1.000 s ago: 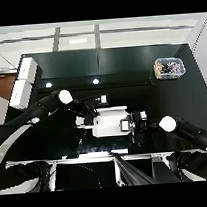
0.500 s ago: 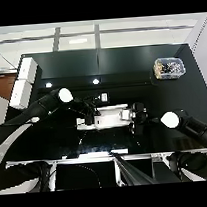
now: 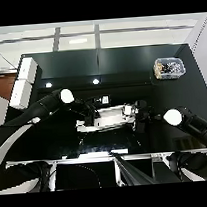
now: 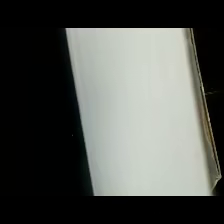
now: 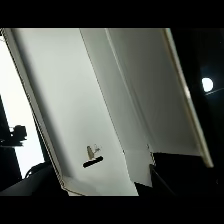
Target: Fold the box and place the chain.
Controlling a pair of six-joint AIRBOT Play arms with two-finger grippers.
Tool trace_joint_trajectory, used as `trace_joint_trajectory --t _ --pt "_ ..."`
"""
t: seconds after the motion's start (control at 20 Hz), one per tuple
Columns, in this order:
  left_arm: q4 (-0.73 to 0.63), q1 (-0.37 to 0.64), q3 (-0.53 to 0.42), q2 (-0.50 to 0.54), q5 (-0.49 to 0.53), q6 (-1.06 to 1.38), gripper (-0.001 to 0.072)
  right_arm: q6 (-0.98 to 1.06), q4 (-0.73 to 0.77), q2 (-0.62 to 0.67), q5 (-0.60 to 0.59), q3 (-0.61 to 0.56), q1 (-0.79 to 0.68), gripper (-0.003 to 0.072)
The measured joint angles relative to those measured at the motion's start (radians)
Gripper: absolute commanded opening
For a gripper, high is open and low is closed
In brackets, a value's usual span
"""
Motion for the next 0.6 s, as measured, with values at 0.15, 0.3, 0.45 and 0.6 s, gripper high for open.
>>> trace_joint_trajectory --t 0.15,0.3,0.45,0.6 --pt "0.011 -0.005 0.0 0.0 -0.008 0.001 0.0031 0.0 0.003 0.0 0.0 0.0 -0.001 0.0695" --pt "0.015 -0.007 0.0 0.0 -0.008 0.001 0.0031 -0.002 0.029 0.0 0.004 0.0 -0.001 0.0695" --pt "0.018 -0.007 0.0 0.0 -0.012 0.001 0.0031 -0.028 0.074 -0.002 0.019 0.001 -0.001 0.0695" --pt "0.019 -0.007 0.0 0.0 -0.013 0.002 0.0031 -0.078 0.127 -0.024 0.036 0.001 -0.007 0.0694"
